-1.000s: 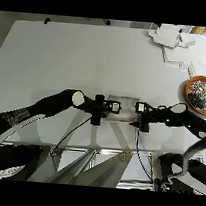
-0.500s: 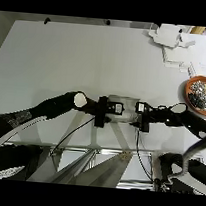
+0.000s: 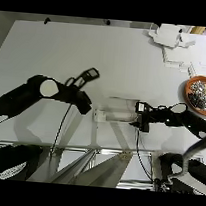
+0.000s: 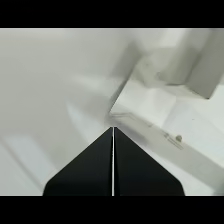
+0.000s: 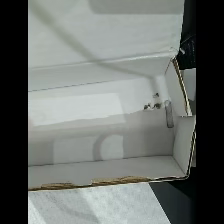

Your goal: Fold the box and place the chain.

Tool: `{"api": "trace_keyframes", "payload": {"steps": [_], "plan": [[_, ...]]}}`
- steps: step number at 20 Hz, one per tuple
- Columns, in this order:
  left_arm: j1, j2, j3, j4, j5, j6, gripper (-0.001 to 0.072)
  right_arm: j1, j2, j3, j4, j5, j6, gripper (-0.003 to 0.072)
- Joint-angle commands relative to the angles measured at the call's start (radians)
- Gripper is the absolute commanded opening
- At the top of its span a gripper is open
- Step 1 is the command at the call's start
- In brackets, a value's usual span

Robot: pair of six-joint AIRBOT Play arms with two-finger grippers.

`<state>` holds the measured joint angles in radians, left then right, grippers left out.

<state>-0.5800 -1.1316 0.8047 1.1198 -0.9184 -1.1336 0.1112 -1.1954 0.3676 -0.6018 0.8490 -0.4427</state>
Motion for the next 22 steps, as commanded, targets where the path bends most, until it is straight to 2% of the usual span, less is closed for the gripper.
{"api": "trace_keyframes", "payload": {"steps": [1, 5, 7, 12, 16, 22], "plan": [[0.117, 0.043, -0.060, 0.062, -0.059, -0.448, 0.0007, 0.000, 0.001, 0.000, 0.000, 0.000, 0.000, 0.0453], [0.126, -0.037, -0.175, -0.152, 0.044, -0.444, 0.0007, 0.000, 0.001, 0.000, 0.000, 0.000, 0.000, 0.0453], [0.109, -0.089, -0.196, -0.241, 0.075, -0.432, 0.0007, 0.000, 0.001, 0.000, 0.000, 0.000, 0.000, 0.0453], [0.049, -0.195, -0.199, -0.357, 0.119, -0.377, 0.0007, 0.000, 0.001, 0.000, 0.000, 0.000, 0.000, 0.0453], [-0.001, -0.198, -0.198, -0.452, 0.150, -0.321, 0.0007, 0.000, 0.001, 0.000, 0.000, 0.000, 0.000, 0.0453], [-0.027, -0.122, -0.198, -0.457, 0.208, -0.321, 0.0008, 0.000, 0.001, 0.000, 0.000, 0.000, 0.000, 0.0453]]}}
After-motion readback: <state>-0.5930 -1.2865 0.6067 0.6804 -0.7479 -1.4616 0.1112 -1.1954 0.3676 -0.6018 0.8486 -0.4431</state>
